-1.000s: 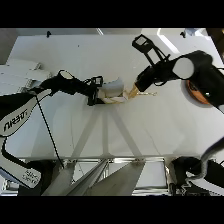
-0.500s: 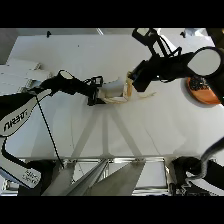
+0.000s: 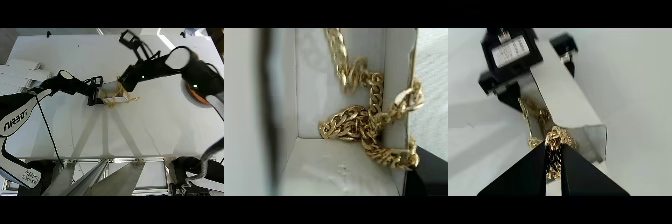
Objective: Fold the box and place the chain.
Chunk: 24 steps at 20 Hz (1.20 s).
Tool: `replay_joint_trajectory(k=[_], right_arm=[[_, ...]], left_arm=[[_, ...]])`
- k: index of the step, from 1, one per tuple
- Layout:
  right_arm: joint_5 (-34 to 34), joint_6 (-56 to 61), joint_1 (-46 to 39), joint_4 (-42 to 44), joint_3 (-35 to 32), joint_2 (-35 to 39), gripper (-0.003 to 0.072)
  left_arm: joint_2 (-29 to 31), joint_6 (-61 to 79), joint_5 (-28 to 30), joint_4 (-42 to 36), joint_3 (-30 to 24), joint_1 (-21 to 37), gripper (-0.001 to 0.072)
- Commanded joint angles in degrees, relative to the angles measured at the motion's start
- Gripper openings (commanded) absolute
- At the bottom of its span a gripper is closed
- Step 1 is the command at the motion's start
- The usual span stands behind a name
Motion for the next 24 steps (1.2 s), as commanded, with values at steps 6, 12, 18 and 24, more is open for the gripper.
replay_joint_trajectory(k=[6,12,18,24], right_arm=[[3.54,4.02,1.07,-7.98,0.04,-8.15,0.0010],[3.61,9.60,1.60,-13.03,0.04,-10.19,0.0028],[3.63,12.02,1.60,-15.45,0.07,-10.45,0.0257],[7.37,11.96,1.60,-14.88,0.07,-8.63,0.0257]], left_arm=[[0.04,0.00,0.02,0.02,0.02,0.07,0.0296],[0.04,0.00,0.02,0.02,0.02,0.07,0.0296],[0.04,0.00,0.02,0.02,0.02,0.07,0.0296],[0.04,0.00,0.02,0.02,0.02,0.07,0.0296]])
